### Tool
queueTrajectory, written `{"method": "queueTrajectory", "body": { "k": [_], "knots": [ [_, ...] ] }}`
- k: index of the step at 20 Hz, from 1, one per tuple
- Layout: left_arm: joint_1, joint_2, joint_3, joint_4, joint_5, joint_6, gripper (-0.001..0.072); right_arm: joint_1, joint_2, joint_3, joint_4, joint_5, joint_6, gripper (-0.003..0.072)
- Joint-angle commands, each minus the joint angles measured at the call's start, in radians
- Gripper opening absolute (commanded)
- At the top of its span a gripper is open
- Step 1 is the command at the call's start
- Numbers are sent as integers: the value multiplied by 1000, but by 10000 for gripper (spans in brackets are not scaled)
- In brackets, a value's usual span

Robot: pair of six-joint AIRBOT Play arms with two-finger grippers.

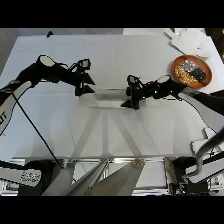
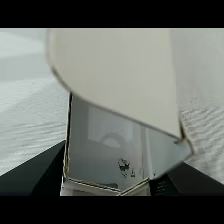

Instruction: Fold the box and place the chain.

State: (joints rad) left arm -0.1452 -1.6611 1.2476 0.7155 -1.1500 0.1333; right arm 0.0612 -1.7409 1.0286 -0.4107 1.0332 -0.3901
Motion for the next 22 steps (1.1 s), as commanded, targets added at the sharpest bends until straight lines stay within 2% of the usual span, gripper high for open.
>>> {"method": "queueTrajectory", "body": {
  "k": [1,3,4,5,6,9,13,18,20,22],
  "knots": [
    [49,45,1,20,-14,-77,461,0,0,0,0,3,-1,446],
    [50,80,0,33,-42,-171,456,0,0,0,0,3,-1,446],
    [45,100,0,66,-60,-195,404,0,0,0,0,3,-1,446],
    [39,121,0,129,-84,-213,167,0,0,0,0,3,-1,446],
    [35,138,0,187,-124,-212,13,0,0,0,0,3,-1,446],
    [11,151,-9,233,-304,-214,14,0,0,0,0,3,-1,446],
    [-51,136,-60,23,-303,-212,14,0,0,0,0,3,-1,446],
    [-93,93,-72,-248,-132,-212,14,0,0,0,0,3,-1,446],
    [-98,76,-72,-346,-12,-259,10,0,0,0,0,3,-1,446],
    [-102,53,-72,-356,145,-362,10,0,0,0,0,3,-1,446]
  ]
}}
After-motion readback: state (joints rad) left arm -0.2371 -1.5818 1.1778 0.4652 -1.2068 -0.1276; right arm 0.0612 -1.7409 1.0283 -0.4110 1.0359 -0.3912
